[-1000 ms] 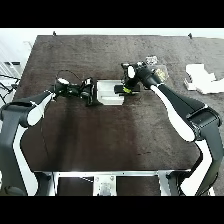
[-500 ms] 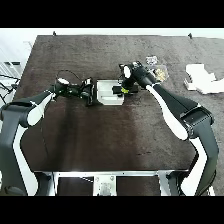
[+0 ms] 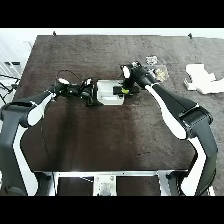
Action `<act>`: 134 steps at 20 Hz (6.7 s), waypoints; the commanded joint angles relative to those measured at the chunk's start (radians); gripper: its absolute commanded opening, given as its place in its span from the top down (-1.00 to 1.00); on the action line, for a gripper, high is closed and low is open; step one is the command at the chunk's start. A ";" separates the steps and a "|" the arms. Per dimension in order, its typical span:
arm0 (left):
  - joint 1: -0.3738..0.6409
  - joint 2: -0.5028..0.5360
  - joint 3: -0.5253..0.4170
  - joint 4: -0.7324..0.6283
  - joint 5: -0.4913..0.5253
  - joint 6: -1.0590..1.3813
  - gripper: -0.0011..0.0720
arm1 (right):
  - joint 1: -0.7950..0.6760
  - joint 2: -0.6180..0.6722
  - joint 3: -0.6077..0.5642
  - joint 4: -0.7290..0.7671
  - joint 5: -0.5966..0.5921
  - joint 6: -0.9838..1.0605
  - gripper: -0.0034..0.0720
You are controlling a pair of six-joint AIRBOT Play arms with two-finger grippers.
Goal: Fold the box and place the chain.
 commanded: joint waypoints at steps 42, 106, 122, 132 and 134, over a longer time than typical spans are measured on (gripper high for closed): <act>0.000 0.000 0.001 0.000 0.000 0.000 0.16 | -0.362 0.245 -0.002 -0.019 -0.292 -0.381 -0.15; 0.000 0.000 0.001 0.000 0.000 0.000 0.16 | -0.409 -0.049 0.032 0.205 -0.442 -0.598 0.88; 0.000 0.000 0.001 0.000 0.000 0.000 0.16 | -0.408 0.250 0.062 0.205 -0.263 -0.625 0.89; 0.000 0.000 0.001 0.000 0.000 0.000 0.16 | -0.354 0.614 0.062 0.206 -0.227 -0.678 0.89; 0.000 0.000 0.001 0.000 0.000 0.000 0.16 | -0.327 0.663 0.062 0.206 -0.226 -0.696 0.89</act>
